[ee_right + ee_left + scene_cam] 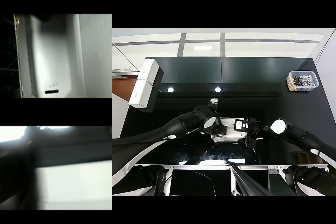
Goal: Fold the box and place the chain.
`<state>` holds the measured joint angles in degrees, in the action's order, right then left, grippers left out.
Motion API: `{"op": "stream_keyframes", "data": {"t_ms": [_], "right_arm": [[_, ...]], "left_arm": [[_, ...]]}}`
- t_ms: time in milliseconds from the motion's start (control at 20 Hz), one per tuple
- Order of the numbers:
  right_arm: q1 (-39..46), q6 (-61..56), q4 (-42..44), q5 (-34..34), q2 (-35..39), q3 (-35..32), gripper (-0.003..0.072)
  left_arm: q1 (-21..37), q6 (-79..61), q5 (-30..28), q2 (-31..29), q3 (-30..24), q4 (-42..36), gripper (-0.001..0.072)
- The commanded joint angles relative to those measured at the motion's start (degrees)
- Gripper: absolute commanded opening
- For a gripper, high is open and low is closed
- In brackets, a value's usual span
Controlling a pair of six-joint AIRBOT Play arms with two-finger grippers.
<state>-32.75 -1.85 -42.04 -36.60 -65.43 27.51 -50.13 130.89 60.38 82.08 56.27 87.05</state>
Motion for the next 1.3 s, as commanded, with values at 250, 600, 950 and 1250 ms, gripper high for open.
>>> {"op": "stream_keyframes", "data": {"t_ms": [250,600,950,1250], "right_arm": [[0.0,0.2,-0.2,-0.2,0.0,0.0,0.0319],[0.0,0.2,-0.2,-0.2,0.0,0.0,0.0319],[0.0,0.2,-0.2,-0.2,0.0,0.0,0.0320],[0.0,0.2,-0.2,-0.2,0.0,0.0,0.0320]], "left_arm": [[0.5,0.1,1.2,-1.2,0.0,0.9,0.0483],[0.3,1.4,1.1,0.0,0.0,-0.5,0.0311],[-0.5,1.4,0.1,0.6,0.0,-1.0,0.0031],[-0.5,1.4,0.0,0.6,0.0,-1.0,0.0032]]}}
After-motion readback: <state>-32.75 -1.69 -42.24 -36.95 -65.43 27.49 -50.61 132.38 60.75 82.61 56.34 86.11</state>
